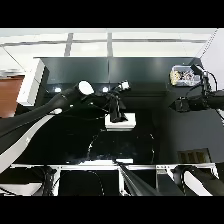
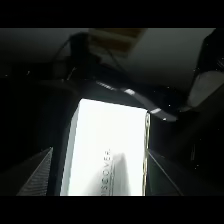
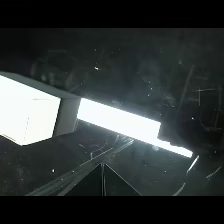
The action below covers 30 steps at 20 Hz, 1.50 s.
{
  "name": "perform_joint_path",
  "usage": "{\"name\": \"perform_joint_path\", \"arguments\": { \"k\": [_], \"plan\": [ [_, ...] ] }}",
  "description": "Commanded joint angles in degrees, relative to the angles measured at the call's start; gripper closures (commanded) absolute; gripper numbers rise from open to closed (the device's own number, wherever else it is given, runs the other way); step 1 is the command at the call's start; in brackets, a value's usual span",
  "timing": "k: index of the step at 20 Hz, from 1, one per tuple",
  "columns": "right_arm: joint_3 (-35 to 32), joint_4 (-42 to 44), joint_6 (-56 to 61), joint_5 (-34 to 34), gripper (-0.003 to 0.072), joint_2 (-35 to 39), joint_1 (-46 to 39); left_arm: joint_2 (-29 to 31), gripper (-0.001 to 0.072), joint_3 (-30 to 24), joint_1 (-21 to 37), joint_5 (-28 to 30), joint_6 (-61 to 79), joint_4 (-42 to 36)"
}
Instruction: Fold the box and place the chain.
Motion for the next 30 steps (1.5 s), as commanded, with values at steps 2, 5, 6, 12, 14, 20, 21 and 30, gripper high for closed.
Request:
{"name": "perform_joint_path", "arguments": {
  "k": [2,5,6,12,14,20,21,30],
  "plan": [
    [0.0,-0.3,-0.9,-1.0,0.0674,0.0,-0.1,-2.8,-0.0008,3.5,-1.7,-3.5,-5.7,7.1],
    [0.0,-0.3,-1.1,-2.2,0.0674,0.0,-0.1,-2.8,-0.0008,3.7,-2.5,-3.7,-8.2,10.5],
    [0.0,-0.3,-1.1,-2.5,0.0674,0.0,-0.1,-2.8,-0.0008,3.7,-2.7,-3.7,-8.2,10.5],
    [0.0,-0.3,-1.1,-2.9,0.0674,0.0,-0.1,-2.8,-0.0008,4.6,-2.9,-5.8,-8.2,11.9],
    [0.0,-0.3,-1.1,-2.9,0.0674,0.0,-0.1,-2.8,-0.0008,6.0,-3.1,-7.5,-9.0,14.5],
    [0.0,-0.3,-1.0,-2.9,0.0674,0.0,-0.1,-3.0,-0.0008,7.3,-6.8,-8.2,-14.6,25.7],
    [0.0,-0.3,-1.0,-2.9,0.0674,0.0,-0.1,-3.1,-0.0008,7.3,-7.7,-7.9,-16.2,28.1],
    [0.0,-0.3,-0.9,-2.8,0.0674,0.0,-0.1,-1.9,0.0366,14.7,-10.0,-14.7,-37.1,44.6]
  ]
}}
